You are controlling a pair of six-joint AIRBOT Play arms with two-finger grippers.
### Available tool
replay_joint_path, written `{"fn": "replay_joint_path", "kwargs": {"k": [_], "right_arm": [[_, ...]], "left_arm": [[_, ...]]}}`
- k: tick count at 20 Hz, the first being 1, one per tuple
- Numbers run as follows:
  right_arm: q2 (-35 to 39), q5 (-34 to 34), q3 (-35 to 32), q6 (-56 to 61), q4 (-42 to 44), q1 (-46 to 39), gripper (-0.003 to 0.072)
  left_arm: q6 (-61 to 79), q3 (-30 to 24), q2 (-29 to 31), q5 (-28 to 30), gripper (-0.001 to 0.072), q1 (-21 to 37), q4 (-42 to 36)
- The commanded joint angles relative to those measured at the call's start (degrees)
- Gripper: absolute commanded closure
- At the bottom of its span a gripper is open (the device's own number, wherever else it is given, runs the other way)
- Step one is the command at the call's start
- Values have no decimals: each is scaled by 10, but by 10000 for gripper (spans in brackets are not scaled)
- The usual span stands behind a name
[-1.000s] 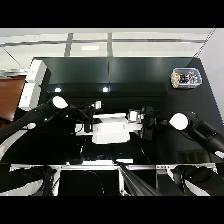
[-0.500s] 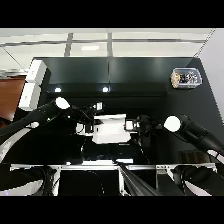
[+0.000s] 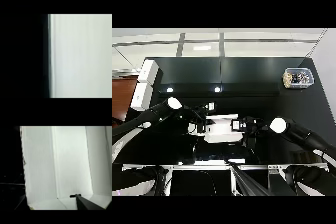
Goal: Fold the box and place the chain.
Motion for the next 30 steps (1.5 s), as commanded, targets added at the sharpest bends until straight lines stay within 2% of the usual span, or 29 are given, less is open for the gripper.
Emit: {"fn": "replay_joint_path", "kwargs": {"k": [1,4,7,10,13,19,30], "right_arm": [[13,-32,2,-5,-18,2,-26],[26,-55,9,-5,-83,1,-26],[26,-53,25,-5,-79,-9,-26],[26,-50,29,-15,-30,-44,-26],[16,-21,29,-92,50,-70,-26],[-57,9,29,-233,160,-80,-26],[-114,11,29,-235,156,-80,-26]], "left_arm": [[0,0,0,-2,683,0,0],[0,0,0,-2,683,0,0],[0,0,0,-2,683,0,0],[0,0,0,-2,683,0,0],[0,0,0,-1,683,0,0],[0,1,0,-2,683,-3,1],[-3,20,-10,-10,683,-5,2]]}}
